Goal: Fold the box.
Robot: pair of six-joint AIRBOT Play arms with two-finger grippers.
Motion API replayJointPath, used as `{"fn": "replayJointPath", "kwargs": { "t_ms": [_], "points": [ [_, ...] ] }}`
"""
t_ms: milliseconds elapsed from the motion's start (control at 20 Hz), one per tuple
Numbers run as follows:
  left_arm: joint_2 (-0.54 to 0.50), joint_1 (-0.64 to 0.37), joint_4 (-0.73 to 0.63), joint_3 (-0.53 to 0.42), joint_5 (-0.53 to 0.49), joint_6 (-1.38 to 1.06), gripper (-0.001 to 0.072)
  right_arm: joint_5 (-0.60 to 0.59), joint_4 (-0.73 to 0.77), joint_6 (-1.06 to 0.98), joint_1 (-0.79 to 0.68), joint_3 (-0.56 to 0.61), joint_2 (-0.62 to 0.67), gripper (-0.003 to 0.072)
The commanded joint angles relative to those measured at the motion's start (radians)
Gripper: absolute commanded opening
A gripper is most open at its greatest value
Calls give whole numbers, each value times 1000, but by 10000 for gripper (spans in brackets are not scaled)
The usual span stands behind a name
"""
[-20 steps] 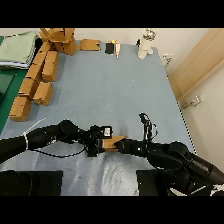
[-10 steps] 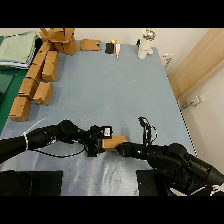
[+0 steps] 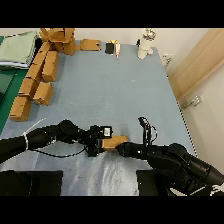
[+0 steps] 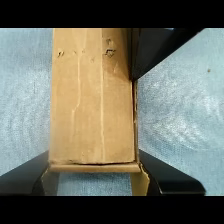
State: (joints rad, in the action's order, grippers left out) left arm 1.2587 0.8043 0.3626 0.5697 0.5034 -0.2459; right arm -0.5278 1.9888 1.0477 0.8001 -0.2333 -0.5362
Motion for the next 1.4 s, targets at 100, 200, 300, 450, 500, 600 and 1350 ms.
{"fn": "replayJointPath", "kwargs": {
  "t_ms": [100, 200, 300, 450, 500, 600, 1350],
  "points": [
    [0, 0, 0, 1, 2, -1, 487, 8, -21, 0, 0, 0, -1, 2],
    [0, 0, 0, 1, 2, -1, 487, 8, -21, 0, 0, 0, -1, 2],
    [0, 0, 0, 1, 2, -1, 487, 7, -22, 0, 0, 0, -1, 2],
    [0, 0, 0, 1, 2, -1, 487, 1, -22, 0, 0, 0, -1, 3],
    [0, 0, 0, 1, 2, -1, 487, -2, -23, 0, 0, 0, -1, 3],
    [0, 0, 0, 1, 2, -1, 487, -4, -29, 0, 0, 1, -1, 3],
    [0, 0, 0, 1, 2, -1, 487, -82, -174, -13, -13, -111, 69, 3]
  ]
}}
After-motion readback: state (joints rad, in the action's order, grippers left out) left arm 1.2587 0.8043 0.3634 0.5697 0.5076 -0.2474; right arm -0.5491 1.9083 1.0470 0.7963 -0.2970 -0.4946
